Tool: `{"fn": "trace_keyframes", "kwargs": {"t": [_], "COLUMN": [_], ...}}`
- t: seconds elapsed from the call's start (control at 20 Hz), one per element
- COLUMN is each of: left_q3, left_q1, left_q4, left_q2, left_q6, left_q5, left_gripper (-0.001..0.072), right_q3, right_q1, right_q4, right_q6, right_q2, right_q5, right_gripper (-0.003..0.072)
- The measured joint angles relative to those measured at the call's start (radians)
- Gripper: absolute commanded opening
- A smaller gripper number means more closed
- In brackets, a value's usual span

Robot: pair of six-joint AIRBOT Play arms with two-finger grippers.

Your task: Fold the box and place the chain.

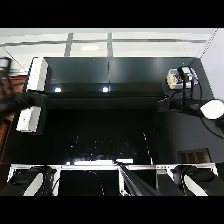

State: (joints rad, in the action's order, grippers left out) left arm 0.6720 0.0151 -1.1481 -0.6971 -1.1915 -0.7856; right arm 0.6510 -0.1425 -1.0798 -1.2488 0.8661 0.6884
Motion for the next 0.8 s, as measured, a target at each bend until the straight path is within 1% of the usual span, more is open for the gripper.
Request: {"fn": "trace_keyframes", "kwargs": {"t": [0.1, 0.2, 0.4, 0.8], "left_q3": [-0.059, -0.09, -0.115, -0.124], "left_q1": [-0.089, -0.136, -0.174, -0.188], "left_q4": [-0.083, -0.134, -0.178, -0.199], "left_q2": [0.024, 0.037, 0.047, 0.05], "left_q6": [-0.061, -0.101, -0.138, -0.153], "left_q5": [0.079, 0.123, 0.167, 0.182], "left_gripper": [0.0028, 0.0028, 0.0028, 0.0028], "right_q3": [-0.056, -0.091, -0.117, -0.126], "right_q1": [-0.01, -0.017, -0.022, -0.023], "right_q4": [-0.022, -0.036, -0.051, -0.057], "right_q6": [0.003, 0.006, 0.007, 0.007], "right_q2": [0.0, 0.0, 0.0, 0.0], "right_q5": [-0.11, -0.152, -0.166, -0.172], "right_gripper": [0.0023, 0.0023, 0.0023, 0.0023]}}
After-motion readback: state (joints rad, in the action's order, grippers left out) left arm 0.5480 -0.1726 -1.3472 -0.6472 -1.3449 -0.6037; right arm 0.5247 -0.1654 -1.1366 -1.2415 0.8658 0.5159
